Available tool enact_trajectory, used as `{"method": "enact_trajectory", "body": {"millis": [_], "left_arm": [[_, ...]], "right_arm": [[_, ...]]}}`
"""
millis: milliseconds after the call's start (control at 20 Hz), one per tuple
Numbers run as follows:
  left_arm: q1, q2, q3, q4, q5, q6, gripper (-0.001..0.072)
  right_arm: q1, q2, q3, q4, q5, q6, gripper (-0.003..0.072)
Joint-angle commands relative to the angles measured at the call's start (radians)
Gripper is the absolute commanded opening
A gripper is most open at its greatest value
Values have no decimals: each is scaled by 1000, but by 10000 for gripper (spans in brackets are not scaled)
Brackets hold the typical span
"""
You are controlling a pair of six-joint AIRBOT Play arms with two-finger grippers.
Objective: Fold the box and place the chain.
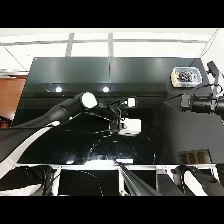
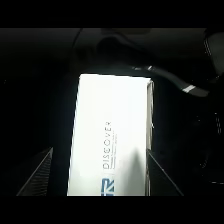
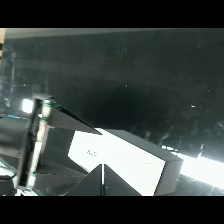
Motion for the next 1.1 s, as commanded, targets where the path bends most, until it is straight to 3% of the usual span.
{"method": "enact_trajectory", "body": {"millis": [0, 1050], "left_arm": [[-9, -53, 28, 31, -18, -26, 704], [11, -37, 27, 67, -82, -85, 704]], "right_arm": [[-1, 0, 1, -3, -3, -16, 15], [0, 0, 1, -3, -2, -19, 15]]}}
